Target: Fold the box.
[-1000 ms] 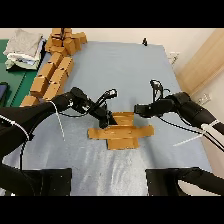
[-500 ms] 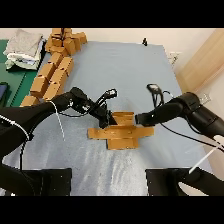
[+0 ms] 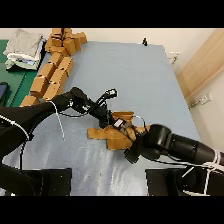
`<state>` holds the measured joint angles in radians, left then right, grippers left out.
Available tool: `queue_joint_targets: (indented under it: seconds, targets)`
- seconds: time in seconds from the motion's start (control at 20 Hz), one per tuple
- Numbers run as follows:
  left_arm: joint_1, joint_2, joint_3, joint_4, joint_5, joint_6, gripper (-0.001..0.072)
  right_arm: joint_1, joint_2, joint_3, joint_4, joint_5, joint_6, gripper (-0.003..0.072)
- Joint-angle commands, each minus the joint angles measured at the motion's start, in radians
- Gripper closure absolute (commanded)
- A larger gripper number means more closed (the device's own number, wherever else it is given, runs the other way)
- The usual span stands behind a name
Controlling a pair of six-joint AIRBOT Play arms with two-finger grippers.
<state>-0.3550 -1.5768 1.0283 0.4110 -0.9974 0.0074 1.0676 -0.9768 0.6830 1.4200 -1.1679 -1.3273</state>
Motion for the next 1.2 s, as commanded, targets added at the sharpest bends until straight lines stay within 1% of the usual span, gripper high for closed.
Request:
queue_joint_targets:
  seconds: [0.0, 0.1, 0.25, 0.5, 0.6, 1.0, 1.15]
  targets:
    - [0.0, 0.0, 0.001, 0.0, 0.0, 0.0, 0.0698, 0.08, -0.063, -0.034, -0.152, 0.021, -0.048, 0.0073]
    - [0.0, 0.0, 0.001, 0.0, 0.0, 0.0, 0.0698, 0.08, -0.103, -0.034, -0.176, 0.068, -0.066, 0.0073]
    - [0.0, 0.0, 0.001, 0.0, 0.0, 0.0, 0.0698, 0.08, -0.142, -0.034, -0.255, 0.134, -0.053, 0.0073]
    - [0.0, 0.0, 0.001, 0.0, 0.0, 0.0, 0.0699, 0.078, -0.158, -0.034, -0.308, 0.196, -0.044, 0.0073]
    - [0.0, 0.0, 0.001, 0.0, 0.0, 0.0, 0.0698, 0.078, -0.156, -0.032, -0.344, 0.195, -0.005, 0.0073]
    - [0.0, 0.0, 0.001, 0.0, 0.0, 0.0, 0.0698, 0.078, -0.062, -0.019, -0.363, 0.188, 0.056, 0.0074]
    - [0.0, 0.0, 0.001, 0.0, 0.0, 0.0, 0.0698, 0.078, -0.055, -0.019, -0.385, 0.188, 0.056, 0.0073]
